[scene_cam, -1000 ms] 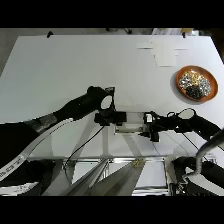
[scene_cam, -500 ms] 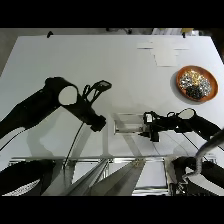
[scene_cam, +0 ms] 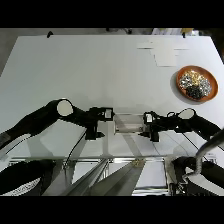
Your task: Fold the box and place the chain.
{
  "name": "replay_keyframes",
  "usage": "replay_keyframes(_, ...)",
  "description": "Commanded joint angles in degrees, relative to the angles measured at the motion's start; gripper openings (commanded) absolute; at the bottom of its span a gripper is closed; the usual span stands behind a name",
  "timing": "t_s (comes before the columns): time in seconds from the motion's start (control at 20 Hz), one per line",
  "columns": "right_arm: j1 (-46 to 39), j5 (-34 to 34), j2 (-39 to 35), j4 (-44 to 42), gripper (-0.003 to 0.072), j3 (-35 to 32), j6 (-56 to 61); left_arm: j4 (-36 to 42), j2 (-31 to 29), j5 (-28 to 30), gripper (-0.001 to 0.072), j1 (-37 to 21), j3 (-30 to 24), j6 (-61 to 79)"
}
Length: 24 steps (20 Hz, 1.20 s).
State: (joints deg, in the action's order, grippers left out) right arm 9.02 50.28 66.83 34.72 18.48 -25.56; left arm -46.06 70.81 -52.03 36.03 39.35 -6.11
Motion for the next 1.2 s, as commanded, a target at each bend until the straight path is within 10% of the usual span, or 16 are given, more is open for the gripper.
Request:
replay_keyframes(0.0,0.02,0.04,0.02,-0.02,0.0409,0.07,0.02,14.25,5.97,3.32,0.0699,-0.20,-1.31,19.87)
replay_keyframes(1.15,0.02,0.04,0.02,-0.02,0.0409,0.07,0.02,21.27,10.93,12.46,0.0699,4.76,-1.31,21.33)
